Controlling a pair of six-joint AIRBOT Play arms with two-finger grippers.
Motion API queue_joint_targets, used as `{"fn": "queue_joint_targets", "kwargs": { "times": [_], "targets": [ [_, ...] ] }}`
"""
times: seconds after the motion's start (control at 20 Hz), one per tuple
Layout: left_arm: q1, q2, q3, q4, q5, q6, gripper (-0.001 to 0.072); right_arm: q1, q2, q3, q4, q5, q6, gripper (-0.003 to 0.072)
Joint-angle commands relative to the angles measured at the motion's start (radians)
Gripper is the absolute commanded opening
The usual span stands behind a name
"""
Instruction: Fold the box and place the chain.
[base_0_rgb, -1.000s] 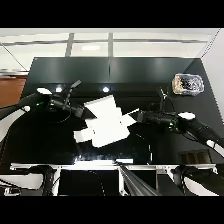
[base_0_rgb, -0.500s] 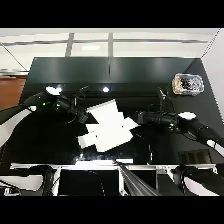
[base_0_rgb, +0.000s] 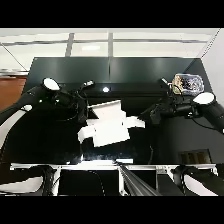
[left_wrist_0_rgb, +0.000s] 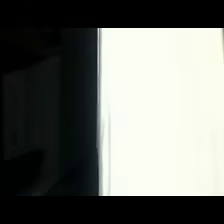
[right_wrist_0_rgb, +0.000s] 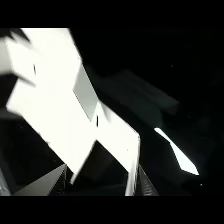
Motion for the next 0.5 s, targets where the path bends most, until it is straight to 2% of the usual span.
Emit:
{"fn": "queue_joint_targets", "kwargs": {
  "times": [0.0, 0.1, 0.2, 0.45],
  "targets": [
    [-0.066, 0.033, 0.005, 0.030, 0.135, 0.211, 0.0025, 0.024, 0.009, 0.055, -0.205, 0.005, -0.068, 0.0529],
    [-0.104, 0.013, 0.005, 0.086, 0.155, 0.261, 0.0025, 0.072, 0.009, 0.055, -0.266, -0.019, -0.109, 0.0528],
    [-0.135, -0.006, 0.002, 0.157, 0.224, 0.257, 0.0025, 0.138, 0.009, 0.055, -0.336, -0.048, -0.145, 0.0528],
    [-0.138, -0.041, -0.047, 0.129, 0.277, 0.258, 0.0025, 0.265, 0.008, 0.055, -0.389, -0.168, -0.187, 0.0528]
  ]
}}
